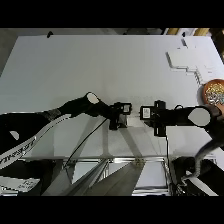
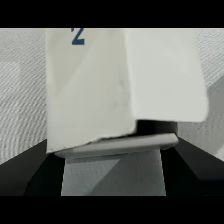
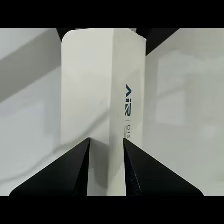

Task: Fold the box and place the chain.

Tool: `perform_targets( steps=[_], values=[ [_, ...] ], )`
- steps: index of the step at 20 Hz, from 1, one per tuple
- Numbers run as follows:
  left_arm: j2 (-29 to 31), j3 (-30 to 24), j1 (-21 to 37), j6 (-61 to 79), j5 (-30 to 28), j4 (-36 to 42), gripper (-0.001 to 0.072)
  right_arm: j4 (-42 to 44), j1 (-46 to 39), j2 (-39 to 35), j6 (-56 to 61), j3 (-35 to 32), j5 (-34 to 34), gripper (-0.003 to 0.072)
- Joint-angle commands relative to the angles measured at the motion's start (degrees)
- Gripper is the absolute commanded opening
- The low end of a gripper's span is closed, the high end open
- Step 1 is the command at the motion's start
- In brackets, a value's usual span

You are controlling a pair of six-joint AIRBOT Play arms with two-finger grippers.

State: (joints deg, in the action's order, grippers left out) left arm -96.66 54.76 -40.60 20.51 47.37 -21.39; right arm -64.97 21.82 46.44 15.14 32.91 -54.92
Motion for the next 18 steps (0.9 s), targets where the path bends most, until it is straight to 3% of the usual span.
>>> perform_targets(
  steps=[1, 2, 6, 8, 16, 18],
  values=[
    [0.0, 0.0, 0.0, 0.0, 0.0, 0.0, 0.0207, -1.2, 0.4, 0.0, -0.6, -0.3, 2.8, 0.0214],
    [0.0, 0.0, 0.0, 0.0, 0.0, 0.0, 0.0207, -1.5, 0.4, 0.0, -0.6, -0.5, 3.1, 0.0165],
    [0.0, 0.0, 0.0, 0.0, 0.0, 0.0, 0.0207, -4.0, 0.4, 0.3, -0.6, -0.8, 3.5, 0.0155],
    [0.0, 0.0, 0.0, 0.0, 0.0, 0.0, 0.0207, -3.9, 0.4, 0.3, -0.5, -0.8, 3.5, 0.0080],
    [0.0, 0.0, 0.0, 0.0, 0.0, 0.0, 0.0207, -0.7, 0.4, 0.3, -0.5, -3.6, 2.3, 0.0090],
    [0.0, 0.0, 0.0, 0.0, 0.0, 0.0, 0.0207, -0.1, 0.4, 0.3, -0.4, -4.3, 1.1, 0.0132]
  ],
)
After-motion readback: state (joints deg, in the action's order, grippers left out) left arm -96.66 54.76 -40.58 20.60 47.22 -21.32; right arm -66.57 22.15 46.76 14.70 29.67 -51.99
